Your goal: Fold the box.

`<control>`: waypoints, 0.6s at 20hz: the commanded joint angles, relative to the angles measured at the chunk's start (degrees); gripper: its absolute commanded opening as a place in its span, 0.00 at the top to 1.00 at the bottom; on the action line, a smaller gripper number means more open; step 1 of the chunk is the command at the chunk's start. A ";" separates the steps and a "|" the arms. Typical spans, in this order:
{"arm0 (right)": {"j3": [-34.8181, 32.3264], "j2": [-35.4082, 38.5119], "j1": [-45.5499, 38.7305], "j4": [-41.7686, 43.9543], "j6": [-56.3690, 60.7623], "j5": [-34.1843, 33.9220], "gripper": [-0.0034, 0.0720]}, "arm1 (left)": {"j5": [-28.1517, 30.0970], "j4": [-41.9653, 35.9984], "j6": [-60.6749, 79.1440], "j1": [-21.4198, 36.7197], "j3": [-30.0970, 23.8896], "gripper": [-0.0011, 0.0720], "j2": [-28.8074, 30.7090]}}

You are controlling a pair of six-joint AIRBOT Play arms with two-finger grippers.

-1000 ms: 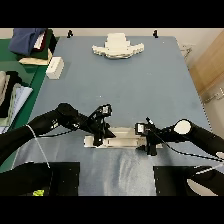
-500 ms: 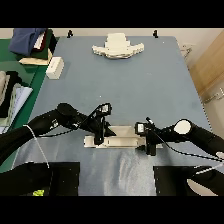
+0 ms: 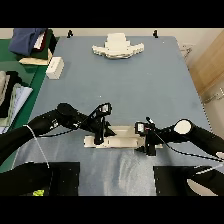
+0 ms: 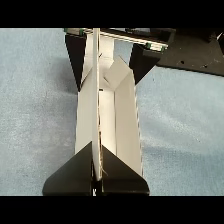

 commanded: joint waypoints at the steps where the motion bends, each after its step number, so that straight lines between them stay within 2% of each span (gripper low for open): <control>1: -0.44 -0.04 -0.04 0.26 -0.04 -0.35 0.08 | 0.07 0.02 -0.02 0.04 0.04 0.96 -0.04; 5: -2.45 0.02 -0.04 0.24 -0.20 -1.79 0.09 | 0.11 0.02 -0.02 0.04 0.04 0.96 -0.04; 6: -2.43 0.11 -0.04 0.28 -0.20 -2.21 0.12 | 0.07 0.02 -0.02 0.04 0.04 0.96 -0.04; 7: -2.38 0.22 -0.04 0.31 -0.20 -2.21 0.20 | 0.07 0.02 -0.02 0.04 0.04 0.96 -0.04; 12: -2.38 0.87 -0.04 2.32 -0.20 -1.97 0.20 | 0.04 0.02 0.00 0.04 0.04 0.96 -0.04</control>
